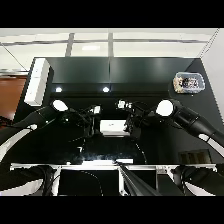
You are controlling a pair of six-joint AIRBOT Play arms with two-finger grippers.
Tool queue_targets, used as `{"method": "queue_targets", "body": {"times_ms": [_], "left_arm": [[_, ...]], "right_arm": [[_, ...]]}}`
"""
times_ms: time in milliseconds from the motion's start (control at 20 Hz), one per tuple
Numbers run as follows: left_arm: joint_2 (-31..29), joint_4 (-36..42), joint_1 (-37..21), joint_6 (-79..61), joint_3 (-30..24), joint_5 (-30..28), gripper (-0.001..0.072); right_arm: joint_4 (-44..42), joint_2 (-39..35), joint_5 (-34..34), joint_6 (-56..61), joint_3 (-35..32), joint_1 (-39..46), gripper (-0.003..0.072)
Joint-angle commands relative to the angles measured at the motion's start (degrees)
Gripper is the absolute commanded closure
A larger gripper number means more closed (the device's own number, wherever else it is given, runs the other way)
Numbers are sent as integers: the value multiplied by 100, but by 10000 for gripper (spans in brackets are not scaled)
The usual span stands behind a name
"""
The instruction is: Fold the box and place the chain.
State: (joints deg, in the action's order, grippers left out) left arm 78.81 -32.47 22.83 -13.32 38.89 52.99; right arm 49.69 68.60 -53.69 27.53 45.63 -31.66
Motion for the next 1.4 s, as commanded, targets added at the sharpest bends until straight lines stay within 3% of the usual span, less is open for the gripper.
{"method": "queue_targets", "body": {"times_ms": [0, 250, 300, 350, 400, 500, 600, 750, 1000, 1350], "left_arm": [[0, 13, 2, 4, 4, 0, 97], [0, 13, 2, 4, 4, -2, 97], [0, 13, 2, 4, 4, 0, 97], [0, 13, 2, 4, 4, -2, 97], [0, 13, 2, 4, 4, -2, 98], [0, 13, 2, 4, 4, -4, 97], [0, 13, 2, 4, 4, -2, 97], [0, 13, 2, 4, 4, -2, 97], [0, 13, 2, 4, 4, -2, 97], [0, 13, 2, 2, 4, -2, 97]], "right_arm": [[2, -96, -153, 308, 42, 98, 390], [-162, -487, -1252, 1825, 186, 638, 391], [-356, -481, -1467, 2267, 170, 782, 421], [-621, -483, -1484, 2638, 90, 876, 626], [-1110, -470, -1344, 2809, -66, 933, 670], [-2192, -308, -909, 2822, -365, 901, 670], [-2758, -2, -588, 2800, -476, 831, 669], [-2817, 361, -225, 2754, -476, 761, 670], [-2568, 730, -190, 2782, -479, 750, 669], [-2396, 756, 2, 2822, -481, 750, 670]]}}
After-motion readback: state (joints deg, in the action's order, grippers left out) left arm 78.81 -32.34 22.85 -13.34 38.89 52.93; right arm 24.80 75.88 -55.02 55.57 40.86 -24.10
